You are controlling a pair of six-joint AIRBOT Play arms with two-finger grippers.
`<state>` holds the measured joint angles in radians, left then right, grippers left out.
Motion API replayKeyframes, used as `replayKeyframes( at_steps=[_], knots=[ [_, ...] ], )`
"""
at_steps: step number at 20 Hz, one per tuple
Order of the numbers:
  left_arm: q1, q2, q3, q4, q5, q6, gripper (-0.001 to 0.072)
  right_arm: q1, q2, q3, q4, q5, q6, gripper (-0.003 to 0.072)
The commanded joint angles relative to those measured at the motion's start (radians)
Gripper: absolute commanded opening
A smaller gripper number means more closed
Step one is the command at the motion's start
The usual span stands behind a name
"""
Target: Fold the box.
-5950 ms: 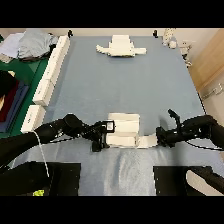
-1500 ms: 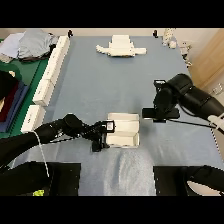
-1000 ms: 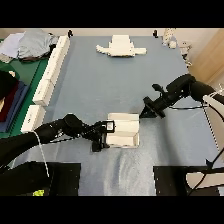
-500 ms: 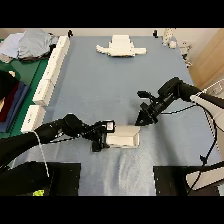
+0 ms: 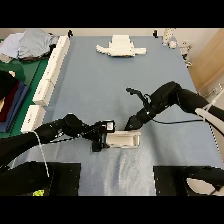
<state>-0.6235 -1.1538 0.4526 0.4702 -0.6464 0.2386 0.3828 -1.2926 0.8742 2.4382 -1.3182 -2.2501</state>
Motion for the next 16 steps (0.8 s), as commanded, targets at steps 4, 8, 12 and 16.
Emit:
replayKeyframes(
  at_steps=[4, 8, 12, 16],
  knots=[
    [0.0, 0.001, 0.0, 0.0, 0.0, 0.0, 0.0549, 0.232, 0.288, -0.248, -0.013, 0.524, -0.153, 0.0001],
    [0.0, 0.001, 0.0, 0.0, 0.0, 0.0, 0.0549, 0.339, 0.364, -0.365, -0.022, 0.676, -0.205, 0.0001],
    [0.0, 0.001, 0.0, 0.0, 0.0, 0.0, 0.0549, 0.421, 0.42, -0.402, -0.105, 0.77, -0.216, 0.0003],
    [0.0, 0.001, 0.0, 0.0, 0.0, 0.0, 0.0549, 0.423, 0.471, -0.4, -0.129, 0.775, -0.336, 0.0383]
  ],
)
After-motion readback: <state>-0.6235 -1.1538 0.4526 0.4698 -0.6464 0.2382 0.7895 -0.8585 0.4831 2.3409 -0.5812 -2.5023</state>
